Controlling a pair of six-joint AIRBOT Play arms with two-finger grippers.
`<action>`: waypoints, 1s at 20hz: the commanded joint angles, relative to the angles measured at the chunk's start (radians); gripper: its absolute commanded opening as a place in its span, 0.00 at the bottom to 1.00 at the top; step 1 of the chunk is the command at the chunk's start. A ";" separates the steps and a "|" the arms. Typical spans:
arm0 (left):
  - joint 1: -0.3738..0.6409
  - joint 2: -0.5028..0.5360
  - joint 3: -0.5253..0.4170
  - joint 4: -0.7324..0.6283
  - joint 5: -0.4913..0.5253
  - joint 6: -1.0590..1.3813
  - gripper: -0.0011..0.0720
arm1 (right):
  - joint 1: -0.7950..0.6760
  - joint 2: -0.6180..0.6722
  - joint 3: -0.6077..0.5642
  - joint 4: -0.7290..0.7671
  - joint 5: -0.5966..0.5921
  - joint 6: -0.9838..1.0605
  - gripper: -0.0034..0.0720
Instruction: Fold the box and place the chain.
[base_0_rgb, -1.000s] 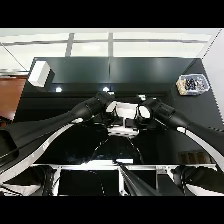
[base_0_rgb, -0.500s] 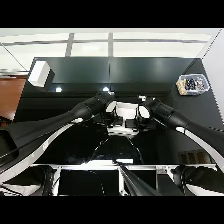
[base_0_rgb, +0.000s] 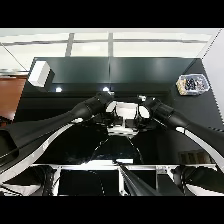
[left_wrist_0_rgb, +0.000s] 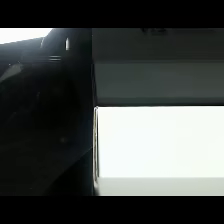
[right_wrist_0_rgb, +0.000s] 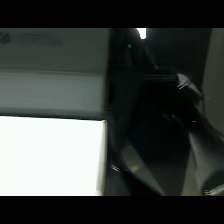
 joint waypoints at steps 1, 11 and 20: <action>0.001 0.000 0.001 0.000 0.006 -0.002 0.06 | 0.000 0.024 0.002 -0.006 -0.007 -0.004 0.41; 0.001 0.000 0.001 0.000 0.006 -0.002 0.06 | -0.141 0.409 0.002 -0.248 0.093 -0.084 0.41; 0.001 0.000 0.001 -0.001 0.006 -0.002 0.06 | -0.738 0.313 -0.014 -0.470 -0.342 -0.210 1.00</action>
